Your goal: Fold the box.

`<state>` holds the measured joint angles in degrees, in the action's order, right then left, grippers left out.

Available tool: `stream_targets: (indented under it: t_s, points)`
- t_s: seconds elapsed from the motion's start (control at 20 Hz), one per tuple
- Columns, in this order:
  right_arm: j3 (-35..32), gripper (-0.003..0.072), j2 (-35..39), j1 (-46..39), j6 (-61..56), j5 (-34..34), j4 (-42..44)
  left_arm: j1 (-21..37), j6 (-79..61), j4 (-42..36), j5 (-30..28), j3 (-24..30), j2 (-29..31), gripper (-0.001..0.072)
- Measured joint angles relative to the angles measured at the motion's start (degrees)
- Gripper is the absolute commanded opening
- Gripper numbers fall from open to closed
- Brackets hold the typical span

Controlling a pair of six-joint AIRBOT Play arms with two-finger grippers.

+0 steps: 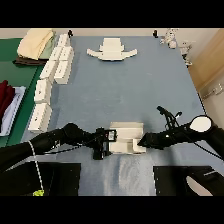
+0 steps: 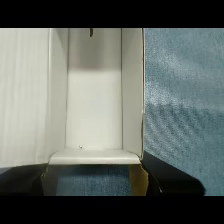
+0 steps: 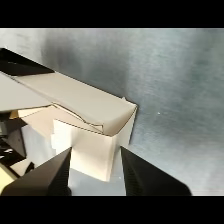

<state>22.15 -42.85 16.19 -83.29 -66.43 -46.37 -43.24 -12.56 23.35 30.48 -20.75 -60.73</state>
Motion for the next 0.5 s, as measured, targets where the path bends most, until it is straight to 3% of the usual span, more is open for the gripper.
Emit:
stream_targets:
  t_s: [0.25, 0.5]
  points:
    - [6.1, 0.0474, -3.8, 14.2, -17.9, 4.0, -15.7, 0.0, 0.0, 0.0, 0.0, 0.0, 0.0, 0.0528]
    - [13.8, 0.0472, -13.1, 27.8, -36.4, 4.5, -29.6, 0.0, 0.0, 0.0, 0.0, 0.0, 0.0, 0.0528]
